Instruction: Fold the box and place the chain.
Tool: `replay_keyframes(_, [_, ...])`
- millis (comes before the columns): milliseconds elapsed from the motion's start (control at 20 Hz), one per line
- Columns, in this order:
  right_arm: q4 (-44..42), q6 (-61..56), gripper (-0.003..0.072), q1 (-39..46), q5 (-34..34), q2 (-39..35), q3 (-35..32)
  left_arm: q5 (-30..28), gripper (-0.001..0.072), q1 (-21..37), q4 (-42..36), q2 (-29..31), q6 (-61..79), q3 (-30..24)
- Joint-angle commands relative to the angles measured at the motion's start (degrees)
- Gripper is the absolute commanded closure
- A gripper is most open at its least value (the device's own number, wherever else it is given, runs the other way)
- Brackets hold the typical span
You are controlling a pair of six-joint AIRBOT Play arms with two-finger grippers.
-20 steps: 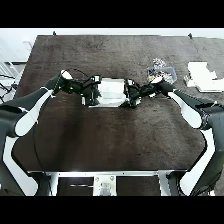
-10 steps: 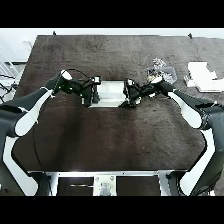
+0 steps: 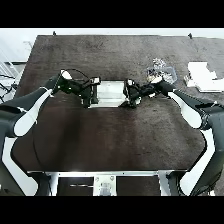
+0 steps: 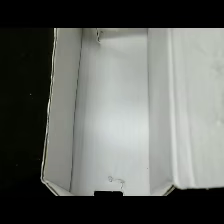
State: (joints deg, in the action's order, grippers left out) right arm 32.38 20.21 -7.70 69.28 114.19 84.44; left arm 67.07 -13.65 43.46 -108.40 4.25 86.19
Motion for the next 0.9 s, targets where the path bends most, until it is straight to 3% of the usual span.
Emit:
replay_keyframes(0, [0.0,0.0,0.0161,0.0,0.0,0.0,0.0,0.6,0.0693,1.9,-0.2,0.9,-1.2,0.0])
replay_keyframes(250, [0.0,0.0,0.0161,0.0,0.0,0.0,0.0,2.3,0.0693,4.2,0.3,3.3,-2.6,0.0])
replay_keyframes(400, [0.0,0.0,0.0161,0.0,0.0,0.0,0.0,2.8,0.0696,5.4,0.0,3.8,-11.0,0.0])
replay_keyframes(500, [0.0,0.0,0.0161,0.0,0.0,0.0,0.0,3.5,0.0697,6.8,-4.0,4.9,-14.2,-1.5])
replay_keyframes(550, [0.0,0.0,0.0161,0.0,0.0,0.0,0.0,2.0,0.0697,7.1,-5.8,6.6,-15.5,-3.5])
replay_keyframes(850, [0.0,0.0,0.0162,0.0,0.0,0.0,0.0,-20.7,0.0697,7.2,-6.4,25.4,-32.8,-21.4])
